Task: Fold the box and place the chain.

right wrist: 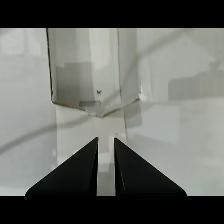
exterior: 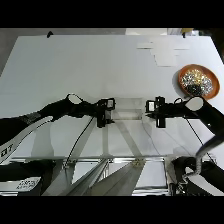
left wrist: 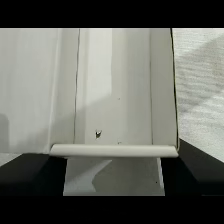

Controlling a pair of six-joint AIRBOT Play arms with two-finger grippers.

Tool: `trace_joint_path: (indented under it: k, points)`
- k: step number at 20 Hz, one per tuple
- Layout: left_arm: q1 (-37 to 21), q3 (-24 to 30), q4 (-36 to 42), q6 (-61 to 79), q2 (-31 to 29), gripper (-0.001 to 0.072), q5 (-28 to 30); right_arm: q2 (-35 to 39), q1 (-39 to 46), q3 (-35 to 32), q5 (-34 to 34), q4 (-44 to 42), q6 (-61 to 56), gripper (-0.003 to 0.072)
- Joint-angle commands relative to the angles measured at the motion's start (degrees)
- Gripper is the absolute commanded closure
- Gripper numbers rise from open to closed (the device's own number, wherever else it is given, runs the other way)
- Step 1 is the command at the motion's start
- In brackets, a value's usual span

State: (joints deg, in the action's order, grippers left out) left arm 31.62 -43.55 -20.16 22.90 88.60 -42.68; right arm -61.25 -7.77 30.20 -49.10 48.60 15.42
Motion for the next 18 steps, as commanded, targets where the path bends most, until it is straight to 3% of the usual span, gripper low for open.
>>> trace_joint_path:
  k: [1, 7, 14, 16, 18]
  points:
    - [0.02, 0.02, 0.00, -0.02, 0.02, 0.0438, 0.02, -1.88, -0.02, -0.04, -1.25, -4.13, 6.14, 0.0513]
    - [0.02, 0.02, 0.00, -0.02, 0.02, 0.0438, 0.02, -2.05, -0.02, -0.04, -2.56, -4.09, 6.10, 0.0494]
    - [0.02, 0.02, 0.00, -0.02, 0.02, 0.0438, 0.00, -3.08, -0.02, -0.46, -2.40, -9.77, 7.06, 0.0537]
    - [0.02, 0.02, 0.00, -0.02, 0.02, 0.0438, 0.02, -3.87, -0.02, -0.44, -2.51, -10.54, 7.63, 0.0608]
    - [0.02, 0.02, 0.00, -0.02, 0.02, 0.0438, 0.02, -4.52, -0.04, -0.46, -2.34, -11.65, 7.63, 0.0608]
